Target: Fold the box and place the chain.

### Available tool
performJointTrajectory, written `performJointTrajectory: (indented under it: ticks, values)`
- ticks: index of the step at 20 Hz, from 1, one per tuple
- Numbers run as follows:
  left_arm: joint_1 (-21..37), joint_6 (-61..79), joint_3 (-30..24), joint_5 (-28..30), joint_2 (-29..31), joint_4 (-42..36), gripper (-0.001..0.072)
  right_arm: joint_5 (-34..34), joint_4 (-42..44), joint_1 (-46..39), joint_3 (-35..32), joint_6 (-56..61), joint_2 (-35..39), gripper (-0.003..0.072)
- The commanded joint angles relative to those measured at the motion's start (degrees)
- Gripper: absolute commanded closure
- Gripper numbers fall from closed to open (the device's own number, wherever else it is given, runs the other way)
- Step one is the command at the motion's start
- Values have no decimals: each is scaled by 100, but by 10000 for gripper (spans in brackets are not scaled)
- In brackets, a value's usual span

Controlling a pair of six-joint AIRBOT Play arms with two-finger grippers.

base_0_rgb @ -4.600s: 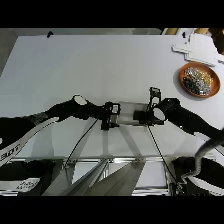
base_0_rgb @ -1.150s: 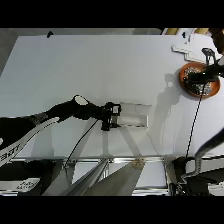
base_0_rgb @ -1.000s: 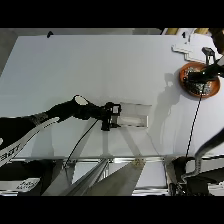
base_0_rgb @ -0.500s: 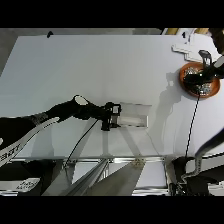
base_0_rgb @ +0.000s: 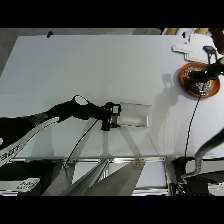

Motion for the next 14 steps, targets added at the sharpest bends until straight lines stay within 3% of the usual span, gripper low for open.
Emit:
performJointTrajectory:
  ticks: [1,6,14]
  values:
    - [4,2,2,2,-2,0,560,772,57,4,4,-52,887,668]
    - [4,2,2,2,-2,0,560,1917,874,203,-2,-155,2485,668]
    - [4,2,2,2,-2,0,560,2874,1294,1746,-33,245,4358,668]
